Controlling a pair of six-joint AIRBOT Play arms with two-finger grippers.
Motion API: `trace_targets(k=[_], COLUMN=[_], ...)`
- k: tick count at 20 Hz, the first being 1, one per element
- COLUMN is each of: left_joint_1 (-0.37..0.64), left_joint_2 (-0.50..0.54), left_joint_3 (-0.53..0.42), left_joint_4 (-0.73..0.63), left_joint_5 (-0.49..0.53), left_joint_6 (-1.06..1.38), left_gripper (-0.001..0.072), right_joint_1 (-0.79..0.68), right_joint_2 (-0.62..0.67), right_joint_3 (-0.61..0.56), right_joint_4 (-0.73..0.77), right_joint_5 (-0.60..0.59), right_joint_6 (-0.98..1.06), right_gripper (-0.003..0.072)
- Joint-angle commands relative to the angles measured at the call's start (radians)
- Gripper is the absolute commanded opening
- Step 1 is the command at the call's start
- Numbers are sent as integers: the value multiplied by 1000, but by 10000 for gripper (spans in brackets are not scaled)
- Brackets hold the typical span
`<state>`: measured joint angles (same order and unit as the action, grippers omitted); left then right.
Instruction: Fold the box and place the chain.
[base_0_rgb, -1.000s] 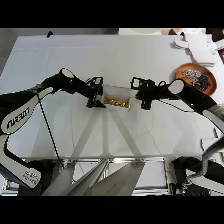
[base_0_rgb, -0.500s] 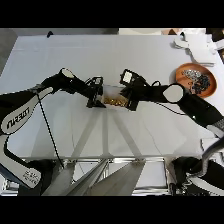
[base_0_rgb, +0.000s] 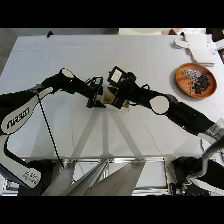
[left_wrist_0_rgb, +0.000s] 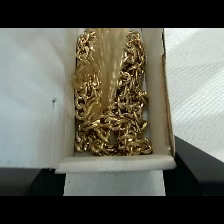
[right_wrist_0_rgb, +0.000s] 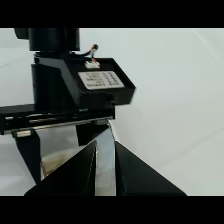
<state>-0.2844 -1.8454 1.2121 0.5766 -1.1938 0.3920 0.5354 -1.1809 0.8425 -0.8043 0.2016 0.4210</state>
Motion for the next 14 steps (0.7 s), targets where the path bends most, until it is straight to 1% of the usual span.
trace_targets(k=[1,2,3,5,6,7,8,11,13,14], left_joint_1=[0,0,0,0,0,0,0,0,0,0], left_joint_2=[0,0,0,0,0,0,0,0,0,0], left_joint_3=[0,0,0,0,0,0,0,0,0,0], left_joint_4=[0,0,0,0,0,0,0,0,0,0], left_joint_5=[0,0,0,0,0,0,0,0,0,0], left_joint_6=[0,0,0,0,0,0,0,0,0,0], left_gripper=[472,472,472,472,472,472,472,472,472,472], right_joint_1=[39,39,39,35,24,0,-35,-192,-296,-343], right_joint_2=[-14,-14,-14,-14,-14,-14,-14,-15,-16,-17], right_joint_3=[1,1,1,1,4,11,27,130,208,239], right_joint_4=[-1,-2,-5,-4,-4,-4,-4,-8,-12,-13], right_joint_5=[-32,-32,-32,-31,-16,23,92,409,560,608], right_joint_6=[48,81,103,107,107,107,108,137,151,151], right_gripper=[138,161,222,229,229,229,229,218,218,219])
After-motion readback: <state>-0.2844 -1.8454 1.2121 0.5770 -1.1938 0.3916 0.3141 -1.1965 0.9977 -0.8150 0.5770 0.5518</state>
